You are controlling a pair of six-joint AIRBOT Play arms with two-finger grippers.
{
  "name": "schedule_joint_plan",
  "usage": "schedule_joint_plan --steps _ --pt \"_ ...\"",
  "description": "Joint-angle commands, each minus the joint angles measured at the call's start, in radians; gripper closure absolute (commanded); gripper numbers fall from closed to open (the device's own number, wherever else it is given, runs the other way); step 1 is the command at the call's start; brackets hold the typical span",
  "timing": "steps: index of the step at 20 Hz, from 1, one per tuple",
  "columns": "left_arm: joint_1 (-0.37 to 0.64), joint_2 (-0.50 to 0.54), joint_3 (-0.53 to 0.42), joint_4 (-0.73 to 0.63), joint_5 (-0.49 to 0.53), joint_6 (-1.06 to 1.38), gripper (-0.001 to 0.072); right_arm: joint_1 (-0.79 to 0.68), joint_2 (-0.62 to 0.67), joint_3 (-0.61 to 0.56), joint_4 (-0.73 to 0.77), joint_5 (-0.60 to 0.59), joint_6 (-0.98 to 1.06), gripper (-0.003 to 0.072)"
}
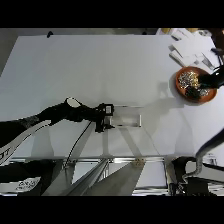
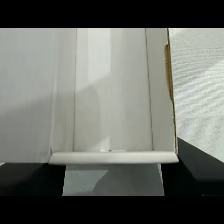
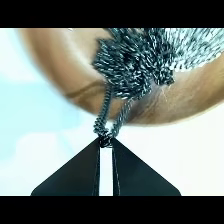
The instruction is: Fold the box and place the chain.
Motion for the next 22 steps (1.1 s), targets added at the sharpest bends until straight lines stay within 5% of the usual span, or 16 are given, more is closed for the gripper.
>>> schedule_joint_plan --steps 1,11,22 --pt "0.0 0.0 0.0 0.0 0.0 0.0 0.0599 0.034 0.197 0.0 0.114 0.016 -0.011 0.0667" --pt "0.0 0.0 0.0 0.0 0.0 0.0 0.0599 0.29 0.521 0.0 0.246 0.113 -0.019 0.0667" --pt "0.0 0.0 0.0 0.0 0.0 0.0 0.0599 0.571 0.623 -0.011 0.369 0.167 -0.015 0.0667"
